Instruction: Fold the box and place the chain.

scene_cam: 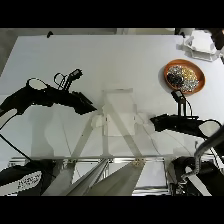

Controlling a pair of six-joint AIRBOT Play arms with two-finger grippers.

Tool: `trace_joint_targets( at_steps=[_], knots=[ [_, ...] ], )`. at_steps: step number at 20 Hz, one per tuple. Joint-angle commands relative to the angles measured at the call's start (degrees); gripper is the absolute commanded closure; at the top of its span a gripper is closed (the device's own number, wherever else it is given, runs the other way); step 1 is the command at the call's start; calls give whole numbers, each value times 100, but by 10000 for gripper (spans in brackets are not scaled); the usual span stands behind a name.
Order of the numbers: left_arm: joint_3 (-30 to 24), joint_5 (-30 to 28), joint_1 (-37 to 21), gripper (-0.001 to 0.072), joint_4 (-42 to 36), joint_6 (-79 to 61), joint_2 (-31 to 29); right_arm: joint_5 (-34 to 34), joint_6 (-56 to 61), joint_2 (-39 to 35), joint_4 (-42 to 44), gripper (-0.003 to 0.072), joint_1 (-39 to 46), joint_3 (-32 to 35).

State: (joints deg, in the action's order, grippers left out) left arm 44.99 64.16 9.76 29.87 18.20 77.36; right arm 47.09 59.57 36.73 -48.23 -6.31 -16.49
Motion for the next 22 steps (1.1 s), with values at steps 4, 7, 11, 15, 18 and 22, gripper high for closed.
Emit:
trace_joint_targets(
  at_steps=[4,7,11,15,18,22],
  knots=[
    [2,208,-2,132,-977,-1036,216,42,0,-4,22,673,-7,0],
    [101,424,116,133,-1071,-1036,601,44,-2,-4,20,673,-7,2],
    [664,472,553,133,-549,-632,1204,44,0,-4,20,673,-7,0],
    [955,601,605,133,-723,-654,1637,46,-2,-4,20,673,-7,0],
    [1198,896,658,133,-997,-664,1930,55,0,-4,20,673,-7,0],
    [1456,885,828,135,-990,-660,2133,225,0,-4,17,673,-7,2]
  ],
)
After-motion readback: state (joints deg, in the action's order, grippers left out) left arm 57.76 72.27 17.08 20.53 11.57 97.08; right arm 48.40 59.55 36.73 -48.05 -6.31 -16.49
